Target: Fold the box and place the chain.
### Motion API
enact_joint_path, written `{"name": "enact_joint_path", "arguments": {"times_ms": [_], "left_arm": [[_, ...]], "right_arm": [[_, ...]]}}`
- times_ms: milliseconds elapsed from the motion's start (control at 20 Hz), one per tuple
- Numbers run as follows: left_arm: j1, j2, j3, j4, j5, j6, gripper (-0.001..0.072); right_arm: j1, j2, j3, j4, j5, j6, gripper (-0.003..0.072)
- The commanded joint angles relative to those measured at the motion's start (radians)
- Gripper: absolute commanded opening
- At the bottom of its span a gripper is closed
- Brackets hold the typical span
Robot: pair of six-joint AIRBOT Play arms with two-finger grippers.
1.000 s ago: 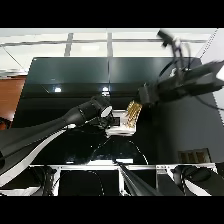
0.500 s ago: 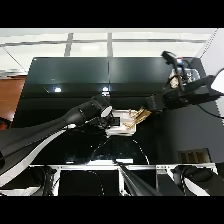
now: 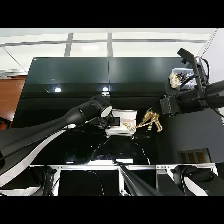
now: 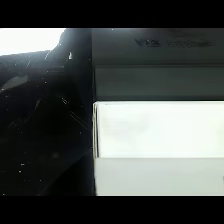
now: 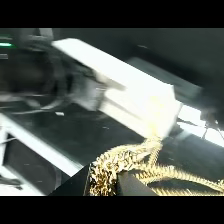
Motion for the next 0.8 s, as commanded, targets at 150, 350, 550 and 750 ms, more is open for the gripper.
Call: {"name": "enact_joint_path", "arguments": {"times_ms": [150, 350, 550, 750], "left_arm": [[0.0, 0.0, 0.001, 0.0, -0.001, 0.0, 0.0027], [0.0, 0.0, 0.001, 0.0, -0.001, 0.0, 0.0027], [0.0, 0.0, 0.001, 0.0, 0.0, 0.0, 0.0027], [0.0, 0.0, 0.001, 0.0, 0.001, 0.0, 0.0027]], "right_arm": [[0.1, -0.005, -0.061, 0.108, -0.177, -0.029, 0.0017], [0.114, -0.025, -0.163, 0.108, -0.304, -0.027, 0.0018], [0.151, -0.026, -0.304, 0.114, -0.395, -0.016, 0.0018], [0.215, -0.051, -0.393, 0.123, -0.57, -0.006, 0.0023]]}}
